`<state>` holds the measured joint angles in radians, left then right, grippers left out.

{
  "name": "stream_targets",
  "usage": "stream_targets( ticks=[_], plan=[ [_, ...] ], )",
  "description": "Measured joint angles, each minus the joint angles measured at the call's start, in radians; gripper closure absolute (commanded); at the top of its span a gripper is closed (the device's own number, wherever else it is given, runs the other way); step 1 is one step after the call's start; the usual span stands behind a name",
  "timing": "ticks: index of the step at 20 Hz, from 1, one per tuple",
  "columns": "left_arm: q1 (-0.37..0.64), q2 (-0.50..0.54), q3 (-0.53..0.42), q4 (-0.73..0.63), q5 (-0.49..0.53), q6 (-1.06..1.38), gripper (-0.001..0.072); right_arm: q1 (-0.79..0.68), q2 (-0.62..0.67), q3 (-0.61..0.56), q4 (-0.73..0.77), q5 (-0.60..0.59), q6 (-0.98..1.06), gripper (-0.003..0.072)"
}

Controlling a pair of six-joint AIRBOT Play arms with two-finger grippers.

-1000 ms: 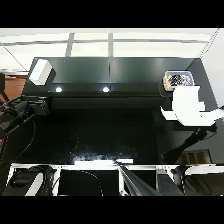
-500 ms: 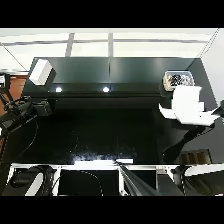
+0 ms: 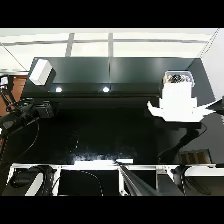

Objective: Fold the box and place the chain.

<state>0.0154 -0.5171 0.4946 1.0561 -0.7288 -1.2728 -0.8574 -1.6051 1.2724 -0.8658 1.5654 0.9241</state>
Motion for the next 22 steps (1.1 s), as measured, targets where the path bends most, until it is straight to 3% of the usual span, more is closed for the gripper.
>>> stream_targets(
  ticks=[6, 13, 17, 22],
  plan=[
    [-0.009, -0.013, -0.042, -0.143, -0.026, -0.006, 0.0000, 0.153, 0.212, -0.361, 0.216, -0.047, -0.064, 0.0677],
    [-0.164, -0.131, -0.076, -0.246, -0.098, 0.025, -0.0001, 0.560, 0.530, -0.730, 0.405, -0.343, -0.082, 0.0677],
    [-0.234, -0.308, -0.069, -0.379, -0.081, 0.060, -0.0001, 0.803, 0.625, -0.829, 0.441, -0.562, -0.083, 0.0676],
    [-0.231, -0.596, 0.027, -0.583, -0.158, 0.257, -0.0001, 0.971, 0.653, -0.859, 0.448, -0.677, -0.083, 0.0676]
  ],
)
